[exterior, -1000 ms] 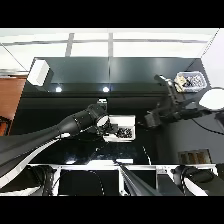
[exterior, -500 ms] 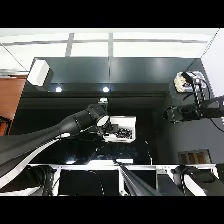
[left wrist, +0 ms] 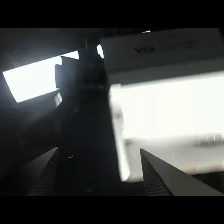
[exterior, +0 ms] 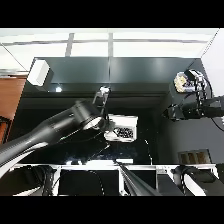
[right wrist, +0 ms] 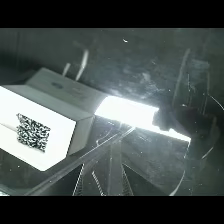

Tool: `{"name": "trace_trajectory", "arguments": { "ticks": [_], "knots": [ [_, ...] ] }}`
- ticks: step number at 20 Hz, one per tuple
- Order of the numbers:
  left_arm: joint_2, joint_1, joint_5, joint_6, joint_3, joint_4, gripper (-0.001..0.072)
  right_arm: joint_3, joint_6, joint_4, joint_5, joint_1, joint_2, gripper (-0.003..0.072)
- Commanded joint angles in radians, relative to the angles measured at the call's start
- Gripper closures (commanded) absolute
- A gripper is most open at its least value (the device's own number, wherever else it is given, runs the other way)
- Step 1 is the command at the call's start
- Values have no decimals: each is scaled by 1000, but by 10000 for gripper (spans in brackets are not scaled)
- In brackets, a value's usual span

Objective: Fold the box and place the chain.

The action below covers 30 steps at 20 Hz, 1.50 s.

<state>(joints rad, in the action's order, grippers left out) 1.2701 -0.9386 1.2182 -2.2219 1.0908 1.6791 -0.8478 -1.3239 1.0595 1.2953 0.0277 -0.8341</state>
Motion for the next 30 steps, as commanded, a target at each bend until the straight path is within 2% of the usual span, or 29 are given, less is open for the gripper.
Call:
{"name": "trace_trajectory", "arguments": {
  "ticks": [1, 3, 5, 6, 7, 8, 9, 10, 14, 16, 18, 20, 24, 27, 30],
  "knots": [
    [-222, 8, 32, 92, -134, 150, 122, 0, 0, 0, -6, -1, 0, 397],
    [-386, 105, -3, 53, -293, 108, 122, 0, 0, 0, -7, 0, 0, 397],
    [-560, 275, -192, 112, -478, -127, 121, 0, 0, -1, -18, 0, 0, 397],
    [-619, 359, -299, 247, -559, -306, 121, 0, 0, -1, -27, 0, 0, 397],
    [-661, 439, -381, 494, -636, -537, 70, 0, 0, -1, -32, 0, 0, 397],
    [-674, 499, -400, 744, -686, -720, -11, 0, 0, -1, -32, 0, 0, 397],
    [-671, 547, -385, 1013, -717, -842, -11, 0, 0, -1, -32, 0, 0, 398],
    [-661, 568, -372, 1233, -729, -880, -11, 0, -4, -1, -33, 0, 0, 397],
    [-571, 547, -422, 1970, -728, -880, -11, 0, -31, -9, -53, 0, 0, 398],
    [-466, 535, -431, 2100, -716, -947, -11, 0, -40, -9, -48, 0, 0, 397],
    [-338, 532, -379, 2295, -684, -1014, -11, 0, -59, -9, -50, 0, 0, 397],
    [-200, 532, -317, 2390, -614, -1011, -11, 0, -65, -12, -50, 0, 0, 397],
    [-25, 526, -354, 2437, -503, -1016, -11, 0, -76, -12, -50, 2, 0, 397],
    [40, 524, -343, 2502, -468, -1112, -11, 0, -76, -12, -50, 2, 0, 397],
    [62, 472, -343, 2553, -468, -1115, -11, 0, -79, -12, -51, 2, 0, 397]
  ]
}}
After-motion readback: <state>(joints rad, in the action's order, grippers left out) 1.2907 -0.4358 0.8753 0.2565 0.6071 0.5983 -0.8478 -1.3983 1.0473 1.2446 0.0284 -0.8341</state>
